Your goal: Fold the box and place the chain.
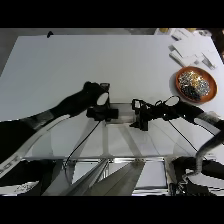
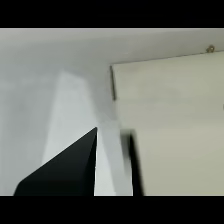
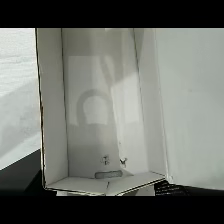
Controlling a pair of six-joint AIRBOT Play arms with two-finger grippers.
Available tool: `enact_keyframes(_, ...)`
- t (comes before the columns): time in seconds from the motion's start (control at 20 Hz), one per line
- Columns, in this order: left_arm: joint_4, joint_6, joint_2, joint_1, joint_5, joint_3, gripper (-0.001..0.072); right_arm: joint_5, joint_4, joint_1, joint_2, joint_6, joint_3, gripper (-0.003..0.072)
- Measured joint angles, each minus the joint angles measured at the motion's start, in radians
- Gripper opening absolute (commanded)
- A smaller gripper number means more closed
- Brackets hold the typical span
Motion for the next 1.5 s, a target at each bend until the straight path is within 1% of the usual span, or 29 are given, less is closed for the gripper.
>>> enact_keyframes(0.05, -0.004, 0.035, 0.031, 0.014, -0.014, -0.002, 0.0230, 0.000, 0.000, 0.000, 0.000, 0.000, 0.000, 0.0398)
enact_keyframes(0.1, -0.003, 0.076, 0.063, 0.029, -0.035, -0.005, 0.0270, 0.000, 0.000, 0.000, 0.000, 0.000, 0.000, 0.0398)
enact_keyframes(0.2, 0.007, 0.196, 0.139, 0.069, -0.067, -0.021, 0.0710, 0.000, 0.000, 0.000, 0.000, 0.000, 0.000, 0.0398)
enact_keyframes(0.35, -0.029, 0.525, 0.261, 0.150, -0.095, -0.064, 0.0697, 0.000, 0.000, 0.000, 0.000, 0.000, 0.000, 0.0398)
enact_keyframes(0.45, -0.072, 0.841, 0.331, 0.225, -0.093, -0.116, 0.0696, 0.000, 0.000, 0.000, 0.000, 0.000, 0.000, 0.0398)
enact_keyframes(0.55, -0.140, 1.216, 0.375, 0.303, -0.058, -0.190, 0.0695, 0.000, 0.000, 0.000, 0.000, 0.000, 0.000, 0.0398)
enact_keyframes(0.7, -0.301, 1.821, 0.377, 0.402, 0.025, -0.325, 0.0695, 0.000, 0.000, 0.000, 0.000, 0.000, 0.000, 0.0398)
enact_keyframes(0.75, -0.366, 1.983, 0.360, 0.425, 0.065, -0.363, 0.0696, 0.000, 0.000, 0.000, 0.000, 0.000, 0.000, 0.0398)
enact_keyframes(0.85, -0.512, 2.198, 0.307, 0.450, 0.147, -0.412, 0.0699, 0.000, 0.000, 0.000, 0.000, 0.000, 0.000, 0.0398)
enact_keyframes(1.0, -0.696, 2.372, 0.209, 0.456, 0.265, -0.444, 0.0700, 0.000, 0.000, 0.000, 0.000, 0.000, 0.000, 0.0398)
enact_keyframes(1.15, -0.811, 2.505, 0.128, 0.437, 0.318, -0.457, 0.0701, 0.000, 0.000, 0.000, 0.000, 0.000, 0.000, 0.0398)
enact_keyframes(1.3, -0.869, 2.571, 0.083, 0.417, 0.341, -0.462, 0.0702, 0.000, 0.000, 0.000, 0.000, 0.000, 0.000, 0.0398)
enact_keyframes(1.5, -0.895, 2.607, 0.061, 0.406, 0.353, -0.466, 0.0703, 0.000, 0.000, 0.000, 0.000, 0.000, 0.000, 0.0398)
